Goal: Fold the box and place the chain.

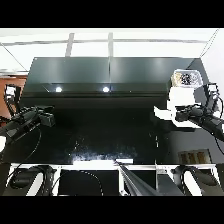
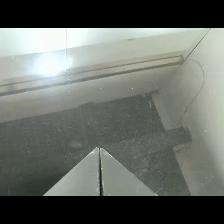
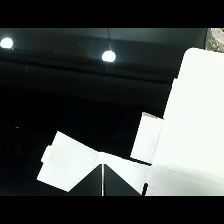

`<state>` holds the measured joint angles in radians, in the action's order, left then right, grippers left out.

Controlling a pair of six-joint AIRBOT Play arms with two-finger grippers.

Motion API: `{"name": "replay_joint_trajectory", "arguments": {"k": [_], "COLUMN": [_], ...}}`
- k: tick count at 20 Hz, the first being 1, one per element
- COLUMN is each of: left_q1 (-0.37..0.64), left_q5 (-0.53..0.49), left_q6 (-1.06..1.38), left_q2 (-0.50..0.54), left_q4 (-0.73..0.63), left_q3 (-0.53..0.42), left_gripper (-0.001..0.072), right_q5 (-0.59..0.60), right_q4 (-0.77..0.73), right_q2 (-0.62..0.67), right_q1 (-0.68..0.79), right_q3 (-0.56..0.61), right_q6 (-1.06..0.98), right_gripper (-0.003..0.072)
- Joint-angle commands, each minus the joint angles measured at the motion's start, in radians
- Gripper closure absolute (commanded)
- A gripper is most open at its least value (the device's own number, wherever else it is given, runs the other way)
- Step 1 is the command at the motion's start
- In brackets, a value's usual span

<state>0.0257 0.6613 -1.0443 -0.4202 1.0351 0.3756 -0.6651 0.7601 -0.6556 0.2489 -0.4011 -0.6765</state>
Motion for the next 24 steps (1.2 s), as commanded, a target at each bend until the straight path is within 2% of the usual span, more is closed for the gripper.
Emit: {"name": "replay_joint_trajectory", "arguments": {"k": [1,20,24], "left_q1": [0.001,0.001,0.001], "left_q5": [0.0,-0.003,0.059], "left_q6": [0.0,-0.002,-0.071], "left_q2": [0.0,0.0,-0.003], "left_q4": [0.0,-0.005,-0.217], "left_q3": [0.0,0.0,0.0], "left_gripper": [0.068,0.0679,0.0679], "right_q5": [0.0,-0.003,-0.203], "right_q4": [0.0,-0.005,-0.098], "right_q2": [0.001,0.001,0.001], "right_q1": [-0.001,-0.001,-0.002], "right_q3": [0.001,0.001,0.001], "right_q6": [0.0,0.0,-0.078], "right_gripper": [0.0676,0.0676,0.0676]}}
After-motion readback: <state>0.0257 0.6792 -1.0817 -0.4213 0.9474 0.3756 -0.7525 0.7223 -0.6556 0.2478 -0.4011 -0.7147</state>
